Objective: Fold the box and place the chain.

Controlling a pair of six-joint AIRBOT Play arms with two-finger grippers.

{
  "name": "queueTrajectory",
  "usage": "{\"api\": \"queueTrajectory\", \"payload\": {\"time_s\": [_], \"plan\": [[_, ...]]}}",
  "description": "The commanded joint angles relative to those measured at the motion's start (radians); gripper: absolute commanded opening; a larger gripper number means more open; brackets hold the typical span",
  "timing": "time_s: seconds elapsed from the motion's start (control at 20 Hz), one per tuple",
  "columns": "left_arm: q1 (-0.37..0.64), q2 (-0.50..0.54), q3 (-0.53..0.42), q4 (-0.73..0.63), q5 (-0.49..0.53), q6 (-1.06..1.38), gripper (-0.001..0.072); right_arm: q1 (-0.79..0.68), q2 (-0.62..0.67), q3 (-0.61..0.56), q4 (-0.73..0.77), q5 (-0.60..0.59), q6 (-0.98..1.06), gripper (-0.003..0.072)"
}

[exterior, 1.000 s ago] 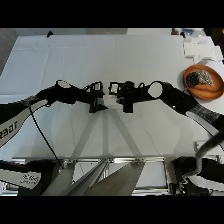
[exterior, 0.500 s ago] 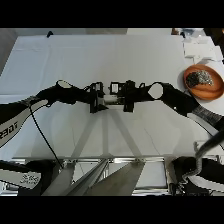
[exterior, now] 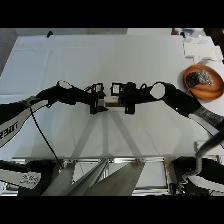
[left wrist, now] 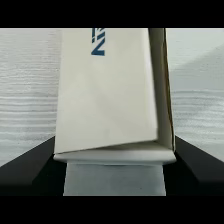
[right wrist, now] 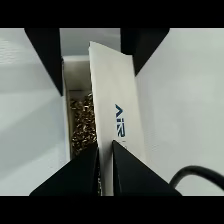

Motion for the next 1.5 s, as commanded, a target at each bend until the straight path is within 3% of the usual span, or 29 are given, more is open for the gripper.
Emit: {"api": "queueTrajectory", "payload": {"time_s": [0.0,0.15,0.25,1.2,1.25,1.35,1.45], "plan": [[0.001,0.001,0.001,-0.003,0.007,-0.002,0.0215,0.002,-0.020,-0.023,-0.006,0.031,0.002,0.0059],[0.001,0.001,0.001,-0.003,0.007,-0.001,0.0215,0.018,-0.023,-0.024,-0.006,0.051,0.000,0.0076],[0.001,0.001,0.001,-0.003,0.007,-0.002,0.0215,0.026,-0.023,-0.024,-0.007,0.043,-0.002,0.0318],[0.001,0.001,0.001,-0.003,0.007,-0.002,0.0215,0.026,0.082,-0.024,0.029,-0.010,0.058,0.0317],[0.001,0.001,0.001,-0.002,0.007,-0.002,0.0215,0.025,0.085,-0.024,0.053,-0.010,0.095,0.0291],[0.001,0.001,0.001,-0.003,0.007,-0.002,0.0215,0.025,0.085,-0.024,0.071,-0.010,0.158,0.0151],[0.001,0.001,0.001,-0.003,0.007,-0.002,0.0215,0.025,0.085,-0.024,0.072,-0.011,0.162,0.0152]]}}
